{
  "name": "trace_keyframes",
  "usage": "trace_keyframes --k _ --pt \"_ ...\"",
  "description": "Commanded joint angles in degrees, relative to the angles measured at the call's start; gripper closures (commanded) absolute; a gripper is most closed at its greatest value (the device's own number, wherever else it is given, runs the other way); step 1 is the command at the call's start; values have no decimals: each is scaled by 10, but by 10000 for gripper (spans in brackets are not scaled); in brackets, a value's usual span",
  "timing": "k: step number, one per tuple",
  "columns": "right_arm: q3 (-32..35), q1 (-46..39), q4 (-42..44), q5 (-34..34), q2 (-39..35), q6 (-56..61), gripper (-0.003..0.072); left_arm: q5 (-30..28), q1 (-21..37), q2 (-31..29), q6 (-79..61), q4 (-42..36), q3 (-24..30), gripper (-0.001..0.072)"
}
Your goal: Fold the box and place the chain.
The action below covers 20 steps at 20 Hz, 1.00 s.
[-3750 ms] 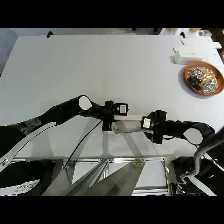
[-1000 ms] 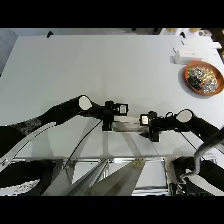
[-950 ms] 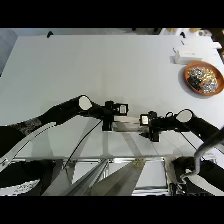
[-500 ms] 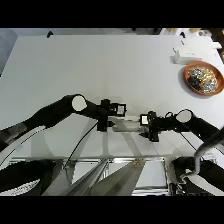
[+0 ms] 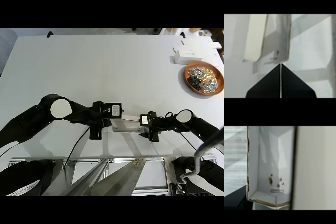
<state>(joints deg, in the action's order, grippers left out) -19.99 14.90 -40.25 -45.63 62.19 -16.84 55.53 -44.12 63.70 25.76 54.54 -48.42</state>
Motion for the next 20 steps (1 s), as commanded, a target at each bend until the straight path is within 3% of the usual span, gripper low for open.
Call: trace_keyframes --k 1,6,9,14,20 --pt "0 0 0 0 0 0 280 -59 -42 24 13 -36 0 703" --pt "0 0 0 0 0 0 280 -266 -49 105 15 -105 0 703" --pt "0 0 0 0 0 0 280 -367 -43 147 15 -218 0 703" --pt "0 0 0 0 0 0 280 -358 -45 198 17 -241 0 703" --pt "0 0 0 0 0 0 280 -343 -40 167 17 -224 0 703"
